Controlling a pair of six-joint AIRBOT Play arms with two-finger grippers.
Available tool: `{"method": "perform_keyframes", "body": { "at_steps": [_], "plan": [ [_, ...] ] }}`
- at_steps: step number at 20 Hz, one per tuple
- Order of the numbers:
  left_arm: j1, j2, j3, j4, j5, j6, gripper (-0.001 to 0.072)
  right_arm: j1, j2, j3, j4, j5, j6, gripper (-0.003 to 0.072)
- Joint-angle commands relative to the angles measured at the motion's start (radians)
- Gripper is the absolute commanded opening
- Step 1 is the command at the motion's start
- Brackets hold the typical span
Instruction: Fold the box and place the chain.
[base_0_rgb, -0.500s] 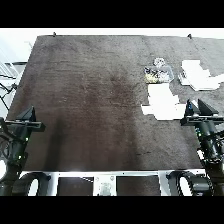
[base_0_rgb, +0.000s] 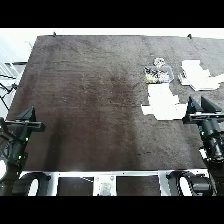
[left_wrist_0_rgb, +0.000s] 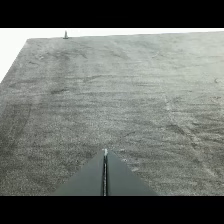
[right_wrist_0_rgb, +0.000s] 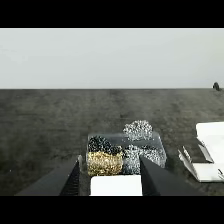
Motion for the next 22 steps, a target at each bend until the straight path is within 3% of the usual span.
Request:
{"method": "perform_keyframes", "body": {
  "at_steps": [1, 5, 6, 8, 12, 15, 18, 22],
  "plan": [
    [0.0, 0.0, 0.001, 0.0, 0.0, 0.0, 0.0018, 0.0, -0.112, 0.101, 0.001, -0.042, 0.002, 0.0454],
    [0.0, 0.0, 0.001, 0.0, 0.0, 0.0, 0.0017, -0.059, -0.479, 0.324, 0.001, -0.037, 0.056, 0.0453],
    [0.0, 0.0, 0.001, 0.0, 0.0, 0.0, 0.0018, -0.106, -0.575, 0.378, 0.0, 0.012, 0.08, 0.0453],
    [0.0, 0.0, 0.001, 0.0, 0.0, 0.0, 0.0018, -0.261, -0.749, 0.481, -0.064, 0.239, 0.209, 0.0453],
    [0.0, 0.0, 0.001, 0.0, 0.0, 0.0, 0.0018, -0.579, -1.019, 0.766, -0.553, 0.785, 0.602, 0.0453],
    [0.0, 0.0, 0.001, 0.0, 0.0, 0.0, 0.0018, -0.705, -1.157, 0.99, -0.779, 0.996, 0.747, 0.0495],
    [0.0, 0.0, 0.001, 0.0, 0.0, 0.0, 0.0018, -0.731, -1.315, 1.207, -0.987, 1.171, 0.816, 0.0495],
    [0.0, 0.0, 0.001, 0.0, 0.0, 0.0, 0.0018, -0.726, -1.535, 1.403, -1.026, 1.341, 0.831, 0.0559]
  ]
}}
